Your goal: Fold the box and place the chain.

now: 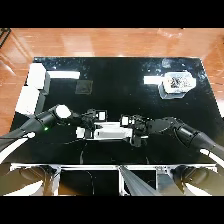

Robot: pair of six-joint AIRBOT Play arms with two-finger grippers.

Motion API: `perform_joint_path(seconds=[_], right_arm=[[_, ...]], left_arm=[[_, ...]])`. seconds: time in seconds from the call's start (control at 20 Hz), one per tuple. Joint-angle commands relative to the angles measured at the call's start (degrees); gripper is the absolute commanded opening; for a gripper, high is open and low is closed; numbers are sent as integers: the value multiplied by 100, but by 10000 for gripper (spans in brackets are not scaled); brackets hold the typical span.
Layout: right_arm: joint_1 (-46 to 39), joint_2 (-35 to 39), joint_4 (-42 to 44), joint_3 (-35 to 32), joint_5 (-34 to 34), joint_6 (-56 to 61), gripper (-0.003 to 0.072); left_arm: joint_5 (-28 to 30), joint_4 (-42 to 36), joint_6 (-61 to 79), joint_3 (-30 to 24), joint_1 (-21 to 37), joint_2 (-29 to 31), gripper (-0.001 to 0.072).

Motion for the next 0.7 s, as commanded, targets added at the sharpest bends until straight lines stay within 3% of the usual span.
perform_joint_path(seconds=[0.0, 0.25, 0.35, 0.65], right_arm=[[-57, -59, 2, 2, 72, -13, 575], [-57, -157, 20, -24, 46, -13, 577], [-57, -179, 28, -24, 114, -13, 708], [-42, -358, 44, -22, 173, -13, 708]], left_arm=[[7, 2, 4, 2, 2, 0, 22], [7, 2, 4, 2, 2, 0, 22], [7, 2, 4, 2, 2, 0, 22], [11, 2, 4, 2, 2, -2, 22]])
